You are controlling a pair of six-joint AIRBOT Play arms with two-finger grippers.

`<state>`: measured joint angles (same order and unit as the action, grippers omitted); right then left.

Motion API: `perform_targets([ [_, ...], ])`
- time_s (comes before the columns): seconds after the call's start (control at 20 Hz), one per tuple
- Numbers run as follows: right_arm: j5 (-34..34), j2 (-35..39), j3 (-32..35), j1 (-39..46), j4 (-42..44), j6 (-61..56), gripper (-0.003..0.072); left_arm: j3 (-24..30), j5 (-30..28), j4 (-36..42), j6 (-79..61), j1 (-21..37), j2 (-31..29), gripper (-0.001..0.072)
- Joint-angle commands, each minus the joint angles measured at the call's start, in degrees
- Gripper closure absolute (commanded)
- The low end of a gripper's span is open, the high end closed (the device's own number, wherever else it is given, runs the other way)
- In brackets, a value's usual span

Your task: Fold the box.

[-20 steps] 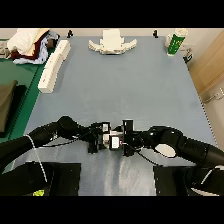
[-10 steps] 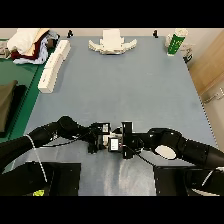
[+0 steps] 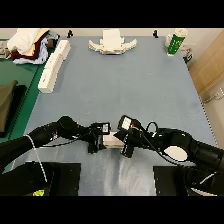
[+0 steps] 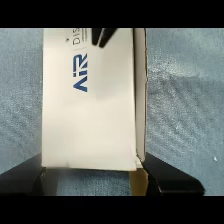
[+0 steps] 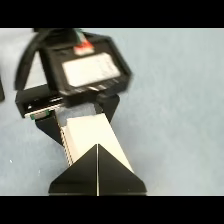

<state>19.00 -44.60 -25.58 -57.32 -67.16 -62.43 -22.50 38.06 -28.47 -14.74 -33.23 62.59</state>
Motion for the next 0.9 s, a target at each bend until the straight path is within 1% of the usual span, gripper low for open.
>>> perform_targets([
  [0.0, -13.6, 0.9, 6.7, -1.3, 4.5, -15.7, 0.0684, 0.0, 0.0, 0.0, 0.0, 0.0, 0.0, 0.0198],
  [0.05, -18.1, 1.0, 8.8, -2.8, 5.6, -15.7, 0.0684, 0.0, 0.0, 0.0, 0.0, 0.0, 0.0, 0.0198],
  [0.1, -19.6, 1.0, 10.2, -4.1, 5.8, -15.8, 0.0683, 0.0, 0.0, 0.0, 0.0, 0.0, 0.0, 0.0198],
  [0.3, -13.1, 0.3, 10.7, -4.7, 5.9, -16.0, 0.0683, 0.0, 0.0, 0.0, 0.0, 0.0, 0.0, 0.0199],
  [0.55, -13.2, -4.3, 11.4, -4.7, 5.9, -16.0, 0.0683, 0.0, 0.0, 0.0, 0.0, 0.0, 0.0, 0.0198],
  [0.85, -13.0, -4.4, 11.4, -4.7, 5.9, -16.0, 0.0683, 0.0, 0.0, 0.0, 0.0, 0.0, 0.0, 0.0199],
])
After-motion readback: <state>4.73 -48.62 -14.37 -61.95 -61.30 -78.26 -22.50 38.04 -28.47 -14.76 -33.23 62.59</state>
